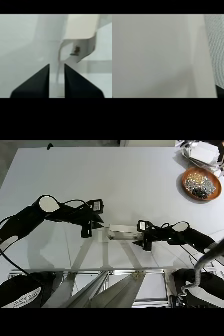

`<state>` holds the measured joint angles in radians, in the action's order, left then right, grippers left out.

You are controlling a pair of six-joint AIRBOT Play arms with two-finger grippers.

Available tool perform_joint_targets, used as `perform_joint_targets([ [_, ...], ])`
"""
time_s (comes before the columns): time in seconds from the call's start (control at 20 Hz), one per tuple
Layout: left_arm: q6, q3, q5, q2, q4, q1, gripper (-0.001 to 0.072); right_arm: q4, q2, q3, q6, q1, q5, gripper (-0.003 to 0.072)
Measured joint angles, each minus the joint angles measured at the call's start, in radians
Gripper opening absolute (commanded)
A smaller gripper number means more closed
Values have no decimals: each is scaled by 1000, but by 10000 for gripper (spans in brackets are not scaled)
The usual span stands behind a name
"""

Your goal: Fold the box and place the chain.

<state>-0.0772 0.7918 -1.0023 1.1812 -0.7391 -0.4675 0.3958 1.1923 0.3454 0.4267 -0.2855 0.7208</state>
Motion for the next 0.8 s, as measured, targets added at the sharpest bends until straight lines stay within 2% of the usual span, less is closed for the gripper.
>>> perform_joint_targets([
  [0.05, -3, 0, -23, -5, 7, -16, 5, 0, 0, 0, 0, 0, 0, 466],
  [0.2, -4, 0, -54, -6, 53, -88, 9, 0, 0, 0, 0, 0, 0, 466],
  [0.35, 14, 0, -19, 18, 116, -163, 5, 0, 0, 0, 0, 0, 0, 466],
  [0.5, 21, 0, 111, 56, 189, -200, 5, 0, 0, 0, 0, 0, 0, 466],
  [0.65, 22, 0, 286, 98, 299, -211, 5, 0, 0, 0, 0, 0, 0, 466],
  [0.8, 19, 0, 385, 144, 364, -215, 5, 0, 0, 0, 1, 0, 0, 466],
])
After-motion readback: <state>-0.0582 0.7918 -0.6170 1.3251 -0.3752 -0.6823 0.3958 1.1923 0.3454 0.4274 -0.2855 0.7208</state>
